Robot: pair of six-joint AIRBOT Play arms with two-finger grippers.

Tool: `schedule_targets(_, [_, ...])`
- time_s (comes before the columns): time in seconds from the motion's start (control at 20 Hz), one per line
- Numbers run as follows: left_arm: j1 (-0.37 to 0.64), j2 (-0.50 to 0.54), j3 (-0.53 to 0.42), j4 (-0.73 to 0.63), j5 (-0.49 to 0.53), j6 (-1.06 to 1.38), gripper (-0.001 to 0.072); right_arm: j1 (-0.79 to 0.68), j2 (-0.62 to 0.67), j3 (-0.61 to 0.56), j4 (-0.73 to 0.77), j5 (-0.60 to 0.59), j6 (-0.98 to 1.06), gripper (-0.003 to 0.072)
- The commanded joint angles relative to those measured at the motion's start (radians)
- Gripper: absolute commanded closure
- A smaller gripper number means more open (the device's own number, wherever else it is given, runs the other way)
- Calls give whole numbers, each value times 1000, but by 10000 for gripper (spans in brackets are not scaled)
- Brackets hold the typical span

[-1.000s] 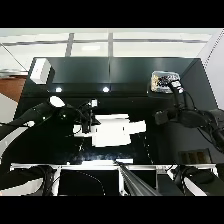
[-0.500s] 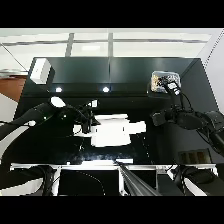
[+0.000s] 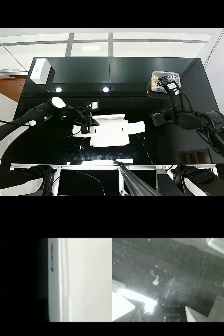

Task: Fold the box and place the chain.

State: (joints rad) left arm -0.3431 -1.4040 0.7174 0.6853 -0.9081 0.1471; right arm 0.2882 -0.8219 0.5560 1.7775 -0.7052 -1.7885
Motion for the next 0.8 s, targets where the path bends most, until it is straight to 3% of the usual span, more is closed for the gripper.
schedule_targets(0.0, [0,-9,0,13,-1,-3,683,1,0,0,2,-16,0,64])
schedule_targets(0.5, [0,-9,0,14,7,-4,683,84,-42,-1,3,-37,-126,66])
schedule_targets(0.6, [0,-8,1,14,25,-4,683,134,-42,-1,12,-36,-225,249])
schedule_targets(0.75, [0,-8,2,14,35,-4,683,203,-42,-1,33,-35,-385,260])
